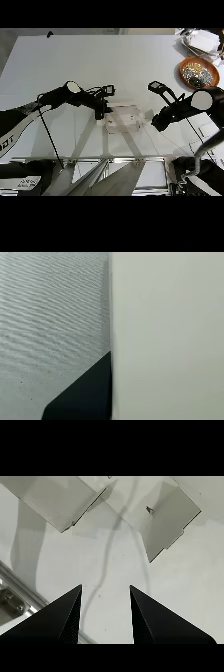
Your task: Fold the box and place the chain.
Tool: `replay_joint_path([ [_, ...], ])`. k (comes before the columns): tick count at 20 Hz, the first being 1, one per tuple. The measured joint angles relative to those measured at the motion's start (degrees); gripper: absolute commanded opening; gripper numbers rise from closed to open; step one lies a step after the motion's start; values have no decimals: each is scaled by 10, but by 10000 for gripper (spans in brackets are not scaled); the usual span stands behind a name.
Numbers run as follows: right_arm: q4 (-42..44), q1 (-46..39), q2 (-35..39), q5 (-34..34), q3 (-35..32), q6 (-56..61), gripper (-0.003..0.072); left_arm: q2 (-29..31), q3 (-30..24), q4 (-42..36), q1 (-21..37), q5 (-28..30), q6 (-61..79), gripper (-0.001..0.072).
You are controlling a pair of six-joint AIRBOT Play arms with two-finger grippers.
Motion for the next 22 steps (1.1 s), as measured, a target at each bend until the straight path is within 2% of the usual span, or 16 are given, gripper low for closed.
replay_joint_path([
  [7,0,0,0,-3,0,0,340,1,0,0,0,-4,2,6],
  [22,1,0,0,-53,0,-3,341,1,9,2,0,-6,20,1],
])
